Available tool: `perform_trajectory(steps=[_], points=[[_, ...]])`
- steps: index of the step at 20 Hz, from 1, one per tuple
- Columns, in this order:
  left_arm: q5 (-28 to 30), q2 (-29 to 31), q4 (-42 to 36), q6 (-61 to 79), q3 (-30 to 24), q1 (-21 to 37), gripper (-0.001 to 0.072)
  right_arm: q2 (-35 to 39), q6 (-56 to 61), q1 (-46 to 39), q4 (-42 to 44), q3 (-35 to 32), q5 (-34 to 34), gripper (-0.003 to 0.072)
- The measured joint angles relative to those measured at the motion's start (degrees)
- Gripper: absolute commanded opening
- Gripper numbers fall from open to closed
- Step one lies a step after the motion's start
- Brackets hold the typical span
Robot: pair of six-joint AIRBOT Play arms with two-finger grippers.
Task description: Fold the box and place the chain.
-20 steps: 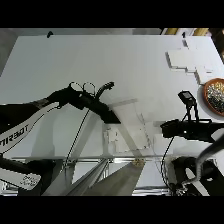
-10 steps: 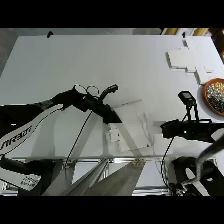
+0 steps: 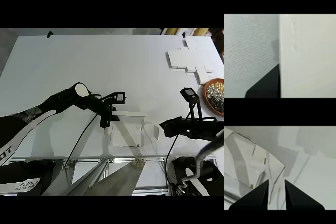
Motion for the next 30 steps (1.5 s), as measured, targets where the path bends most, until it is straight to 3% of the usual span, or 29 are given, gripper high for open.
perform_trajectory(steps=[11, 30], points=[[7.6, -0.3, 3.1, 1.6, 0.0, -1.4, 0.0007, 0.1, -4.9, 0.0, 0.0, 4.7, -0.6, 0.0228], [9.0, -2.1, 4.8, -8.0, 0.0, -2.0, -0.0001, 0.1, -7.5, 0.0, -0.7, 4.9, -3.7, 0.0227]])
